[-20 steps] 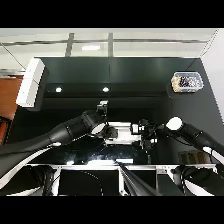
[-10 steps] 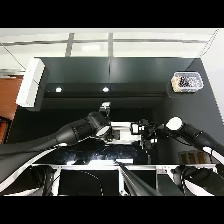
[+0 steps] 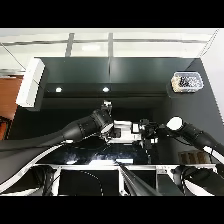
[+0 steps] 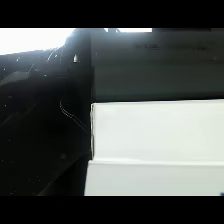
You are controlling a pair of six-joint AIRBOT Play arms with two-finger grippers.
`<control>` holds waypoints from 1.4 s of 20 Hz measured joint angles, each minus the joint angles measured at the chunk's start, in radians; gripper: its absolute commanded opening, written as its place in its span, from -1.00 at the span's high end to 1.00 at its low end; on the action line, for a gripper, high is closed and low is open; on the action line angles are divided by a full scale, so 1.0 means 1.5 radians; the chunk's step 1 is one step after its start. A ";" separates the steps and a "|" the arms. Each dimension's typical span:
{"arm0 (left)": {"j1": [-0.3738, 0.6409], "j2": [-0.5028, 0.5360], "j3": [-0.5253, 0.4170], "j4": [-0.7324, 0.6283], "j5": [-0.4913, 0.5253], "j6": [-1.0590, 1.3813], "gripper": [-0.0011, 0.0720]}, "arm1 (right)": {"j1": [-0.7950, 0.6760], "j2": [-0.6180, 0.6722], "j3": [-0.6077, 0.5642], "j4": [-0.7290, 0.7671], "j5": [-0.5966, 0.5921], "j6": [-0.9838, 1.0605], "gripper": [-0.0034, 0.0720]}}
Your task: Fold the box and place the chain.
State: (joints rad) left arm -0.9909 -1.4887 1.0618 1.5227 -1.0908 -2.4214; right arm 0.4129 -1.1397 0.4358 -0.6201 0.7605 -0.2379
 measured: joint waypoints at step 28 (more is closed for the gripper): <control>0.005 0.002 0.012 0.019 -0.019 0.002 0.90 | -0.001 0.123 0.004 -0.113 0.029 0.137 -0.76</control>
State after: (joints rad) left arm -0.9833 -1.4857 1.0801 1.5517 -1.1194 -2.4187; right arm 0.4114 -0.9546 0.4412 -0.7891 0.8036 -0.0319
